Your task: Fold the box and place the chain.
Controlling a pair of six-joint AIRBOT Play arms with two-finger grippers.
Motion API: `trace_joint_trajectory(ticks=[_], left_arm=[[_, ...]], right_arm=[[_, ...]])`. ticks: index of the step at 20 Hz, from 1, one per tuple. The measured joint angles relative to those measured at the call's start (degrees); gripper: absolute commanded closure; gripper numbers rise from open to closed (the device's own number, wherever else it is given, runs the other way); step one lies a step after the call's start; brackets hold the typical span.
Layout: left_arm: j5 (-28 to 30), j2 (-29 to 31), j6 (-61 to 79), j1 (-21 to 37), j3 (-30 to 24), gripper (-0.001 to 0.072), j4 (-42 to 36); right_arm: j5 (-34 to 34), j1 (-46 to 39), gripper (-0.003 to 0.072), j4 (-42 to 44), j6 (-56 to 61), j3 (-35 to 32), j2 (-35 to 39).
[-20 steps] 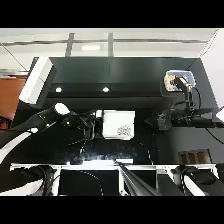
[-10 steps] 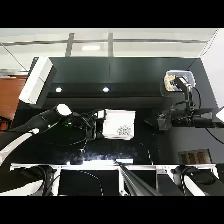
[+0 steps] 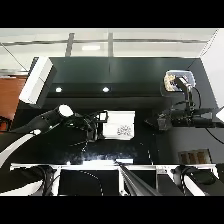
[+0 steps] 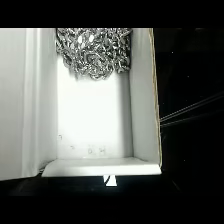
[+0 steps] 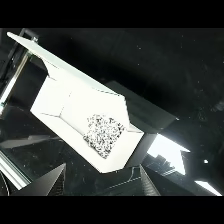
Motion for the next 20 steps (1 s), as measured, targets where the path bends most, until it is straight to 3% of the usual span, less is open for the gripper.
trace_joint_trajectory(ticks=[2, 4, 5, 9, 13, 17, 20], left_arm=[[0.26, 0.02, 0.33, -0.24, 0.00, 0.0259, -0.15], [0.44, 0.00, 0.57, -0.39, 0.00, 0.0497, -0.22], [0.50, 0.00, 0.66, -0.44, 0.00, 0.0542, -0.22], [0.63, 0.02, 0.70, -0.52, 0.00, 0.0543, -0.26], [0.76, 0.02, 0.79, -0.52, 0.00, 0.0544, -0.31], [0.83, 0.02, 0.83, -0.52, 0.00, 0.0543, -0.31], [0.83, 0.02, 0.83, -0.52, 0.00, 0.0543, -0.31]], right_arm=[[-0.28, 0.04, 0.0147, 0.00, -0.02, 0.00, 0.00], [-0.98, 0.33, -0.0034, 0.83, -0.61, 0.00, 0.00], [-1.84, 0.76, -0.0034, 1.51, -1.25, 0.00, 0.02], [-9.22, 2.19, -0.0034, 2.73, -0.28, 0.33, -1.27], [-14.21, 3.32, -0.0034, 3.06, 0.68, 3.50, -7.96], [-15.67, 5.66, -0.0033, 3.34, -0.35, 7.28, -17.27], [-12.39, 6.75, -0.0033, 4.74, -6.32, 8.46, -21.79]])
